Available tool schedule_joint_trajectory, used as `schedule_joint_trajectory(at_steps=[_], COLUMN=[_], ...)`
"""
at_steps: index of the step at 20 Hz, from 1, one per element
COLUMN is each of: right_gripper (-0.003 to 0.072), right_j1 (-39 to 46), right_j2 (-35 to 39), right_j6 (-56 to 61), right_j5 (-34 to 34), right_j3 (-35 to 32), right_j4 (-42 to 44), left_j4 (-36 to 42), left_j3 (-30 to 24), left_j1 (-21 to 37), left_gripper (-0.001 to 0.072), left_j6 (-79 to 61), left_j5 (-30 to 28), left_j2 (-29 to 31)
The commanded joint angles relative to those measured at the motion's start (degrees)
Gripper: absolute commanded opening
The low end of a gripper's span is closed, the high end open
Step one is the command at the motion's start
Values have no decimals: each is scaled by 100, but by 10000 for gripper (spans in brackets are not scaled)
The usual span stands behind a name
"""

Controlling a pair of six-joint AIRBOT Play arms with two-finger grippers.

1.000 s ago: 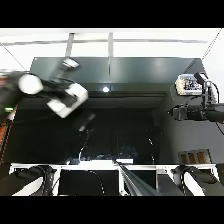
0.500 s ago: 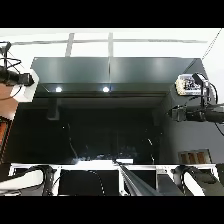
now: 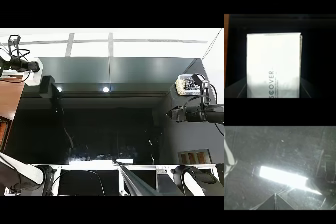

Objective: Fold the box and place the chain.

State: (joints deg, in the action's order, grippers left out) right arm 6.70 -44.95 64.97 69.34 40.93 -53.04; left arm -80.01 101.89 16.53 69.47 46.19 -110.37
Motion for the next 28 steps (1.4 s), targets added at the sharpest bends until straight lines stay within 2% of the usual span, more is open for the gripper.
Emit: schedule_joint_trajectory(at_steps=[1,2,3,5,7,8,9,10,11,12,14,15,16,19,20,21,22,24,26,28], right_gripper=[16,16,16,16,16,16,17,16,16,17,15,13,14,15,16,16,16,16,16,16], right_j1=[-4,-4,-4,-4,-2,-2,-2,-2,-2,-2,-4,-4,-4,-4,-2,-2,-2,-4,-2,-2], right_j2=[2,2,2,2,4,4,7,7,13,26,146,278,501,946,922,907,905,905,905,905], right_j6=[-2,-2,0,-2,-20,-96,-142,-166,-181,-179,-181,-271,-540,-675,-688,-691,-688,-688,-688,-688], right_j5=[-37,-33,-33,-24,-13,-11,13,81,195,334,306,76,-435,-2522,-2983,-3235,-3327,-3145,-3099,-3099], right_j3=[7,7,7,9,61,118,199,326,448,562,588,503,302,-636,-890,-1051,-1152,-1167,-1167,-1167], right_j4=[0,4,7,7,0,-4,-7,-50,-118,-219,-404,-374,-352,-354,-374,-435,-450,-439,-442,-442], left_j4=[398,385,313,-46,-372,-468,-505,-503,-494,-428,101,280,426,562,527,570,654,656,662,1099], left_j3=[643,654,734,1325,2205,2411,2337,2100,1694,1126,-184,-1019,-2070,-5176,-6026,-6645,-7178,-7750,-7901,-7899], left_j1=[-15,-24,-28,-28,-26,-24,-22,-17,-20,-22,-85,-186,-352,-1021,-1226,-1340,-1432,-1469,-1471,-1475], left_gripper=[374,637,710,710,709,707,685,538,233,28,24,24,24,25,25,25,26,26,27,27], left_j6=[-48,-48,-15,2,181,310,494,809,999,1058,1027,992,944,914,905,931,942,942,942,960], left_j5=[317,361,487,1296,2380,2804,3001,3202,3274,3305,3095,2695,2035,44,-350,-568,-732,-739,-636,-531], left_j2=[-590,-575,-531,-448,-365,-177,127,533,981,1513,2568,3191,3952,6102,6736,7254,7711,8306,8653,8839])
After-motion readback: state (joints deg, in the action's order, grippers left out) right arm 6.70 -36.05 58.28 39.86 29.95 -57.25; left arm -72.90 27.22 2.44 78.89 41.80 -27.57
